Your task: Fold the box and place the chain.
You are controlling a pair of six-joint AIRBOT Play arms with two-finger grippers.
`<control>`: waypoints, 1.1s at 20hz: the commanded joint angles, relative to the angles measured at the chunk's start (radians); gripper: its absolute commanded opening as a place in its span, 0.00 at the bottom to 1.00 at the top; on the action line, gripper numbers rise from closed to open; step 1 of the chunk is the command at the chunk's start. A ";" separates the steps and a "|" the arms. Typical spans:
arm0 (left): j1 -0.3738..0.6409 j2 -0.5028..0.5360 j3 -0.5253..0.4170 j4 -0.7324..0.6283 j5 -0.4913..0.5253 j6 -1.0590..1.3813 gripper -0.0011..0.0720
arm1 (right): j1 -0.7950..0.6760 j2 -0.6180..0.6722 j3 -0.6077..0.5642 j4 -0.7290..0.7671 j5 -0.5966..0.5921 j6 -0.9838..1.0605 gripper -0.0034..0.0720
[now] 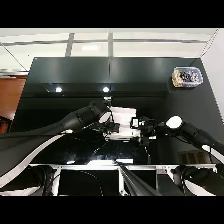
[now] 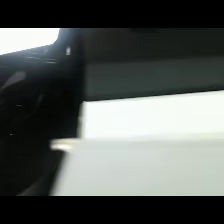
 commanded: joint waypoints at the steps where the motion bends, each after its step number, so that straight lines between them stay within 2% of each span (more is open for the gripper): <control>1: 0.001 0.000 0.001 -0.003 -0.005 -0.005 0.35 | 0.001 -0.001 0.000 0.003 0.000 0.005 0.61; 6: 0.003 0.000 0.001 -0.002 -0.005 -0.005 0.34 | 0.001 -0.001 0.000 0.003 0.000 0.004 0.61; 7: 0.003 0.000 0.001 -0.002 -0.004 -0.005 0.23 | 0.001 -0.001 0.000 0.003 0.000 0.004 0.61; 8: 0.003 0.000 0.001 -0.002 -0.003 -0.005 0.08 | 0.001 -0.001 0.000 0.003 0.000 0.004 0.61; 9: 0.003 0.000 0.001 -0.002 0.000 -0.005 0.05 | 0.001 -0.001 0.000 0.003 0.000 0.004 0.61; 12: 0.003 0.000 0.001 0.002 -0.003 -0.005 0.05 | 0.000 0.005 0.000 0.000 0.016 0.008 0.64; 13: 0.003 0.000 0.001 0.002 -0.004 -0.005 0.05 | 0.000 0.013 0.000 -0.002 0.021 0.018 0.84; 14: 0.003 0.002 0.001 0.004 -0.004 -0.006 0.05 | 0.000 0.029 0.000 -0.005 0.022 0.022 0.88; 17: 0.004 0.005 0.001 0.006 -0.005 -0.006 0.05 | -0.002 0.106 0.002 -0.126 0.034 0.109 0.88; 19: 0.005 0.005 0.001 0.020 -0.014 -0.025 0.05 | -0.013 0.158 0.002 -0.226 0.085 0.167 0.88; 22: 0.005 0.006 0.001 0.030 -0.020 -0.033 0.05 | -0.042 0.202 0.001 -0.272 0.127 0.174 0.88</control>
